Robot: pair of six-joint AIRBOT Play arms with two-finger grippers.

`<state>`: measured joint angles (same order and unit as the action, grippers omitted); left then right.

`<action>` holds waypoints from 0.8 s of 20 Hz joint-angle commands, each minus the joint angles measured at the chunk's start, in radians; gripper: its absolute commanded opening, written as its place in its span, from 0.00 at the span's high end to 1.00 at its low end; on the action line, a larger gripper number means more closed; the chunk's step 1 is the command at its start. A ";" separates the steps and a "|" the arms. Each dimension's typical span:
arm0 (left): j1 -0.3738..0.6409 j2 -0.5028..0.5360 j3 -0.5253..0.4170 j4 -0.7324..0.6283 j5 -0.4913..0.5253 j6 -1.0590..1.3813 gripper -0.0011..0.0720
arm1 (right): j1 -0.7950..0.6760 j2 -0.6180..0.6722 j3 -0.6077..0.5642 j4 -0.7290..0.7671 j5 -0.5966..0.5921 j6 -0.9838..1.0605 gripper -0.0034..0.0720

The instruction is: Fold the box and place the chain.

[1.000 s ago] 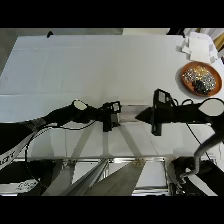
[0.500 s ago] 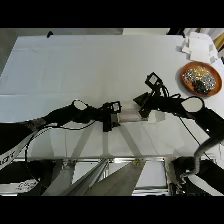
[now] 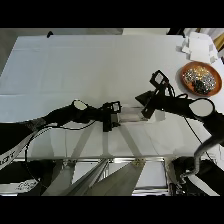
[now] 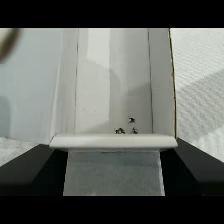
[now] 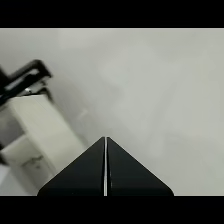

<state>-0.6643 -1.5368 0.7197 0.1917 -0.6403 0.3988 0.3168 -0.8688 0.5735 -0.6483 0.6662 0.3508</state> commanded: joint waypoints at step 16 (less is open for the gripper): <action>0.000 0.000 0.001 0.000 0.000 0.000 0.64 | -0.053 -0.151 -0.028 0.002 -0.127 0.016 0.94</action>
<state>-0.6643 -1.5368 0.7197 0.1917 -0.6403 0.3985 0.2985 -0.9936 0.5396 -0.6724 0.5869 0.3500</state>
